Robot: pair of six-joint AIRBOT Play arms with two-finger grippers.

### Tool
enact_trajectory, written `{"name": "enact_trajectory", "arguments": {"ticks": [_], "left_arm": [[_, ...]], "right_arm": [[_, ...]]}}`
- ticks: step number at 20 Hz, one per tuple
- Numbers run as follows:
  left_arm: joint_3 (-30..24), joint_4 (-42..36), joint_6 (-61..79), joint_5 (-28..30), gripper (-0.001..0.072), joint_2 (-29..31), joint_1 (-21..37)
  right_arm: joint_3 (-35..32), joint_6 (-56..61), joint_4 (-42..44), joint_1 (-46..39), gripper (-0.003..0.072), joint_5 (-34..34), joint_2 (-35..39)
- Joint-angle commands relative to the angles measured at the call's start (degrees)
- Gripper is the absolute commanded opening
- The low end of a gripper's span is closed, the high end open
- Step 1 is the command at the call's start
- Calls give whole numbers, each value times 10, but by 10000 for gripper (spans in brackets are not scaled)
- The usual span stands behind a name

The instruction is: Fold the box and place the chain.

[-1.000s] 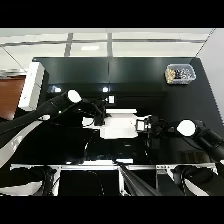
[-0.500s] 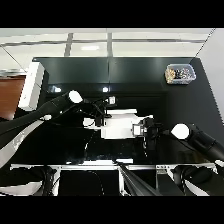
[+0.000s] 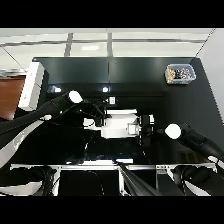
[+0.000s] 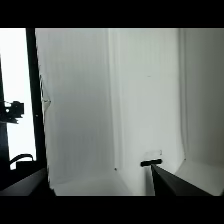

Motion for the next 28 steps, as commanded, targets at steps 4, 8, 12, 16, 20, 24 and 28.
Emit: {"name": "enact_trajectory", "arguments": {"ticks": [4,8,12,16,20,24,28], "left_arm": [[0,0,0,-6,30,0,0],[0,0,0,-6,30,0,0],[0,0,0,-7,30,0,0],[0,0,0,-6,30,0,0],[0,0,0,-6,30,0,0],[0,0,0,-6,30,0,0],[0,0,0,-6,30,0,0]], "right_arm": [[59,0,-1,-50,706,34,2],[66,-20,60,-83,706,35,0],[66,-71,119,-92,706,33,-21],[66,-155,214,-146,706,122,-55],[66,-217,236,-150,706,138,-92],[66,-242,231,-148,706,135,-123],[76,-245,210,-139,706,133,-150]]}}
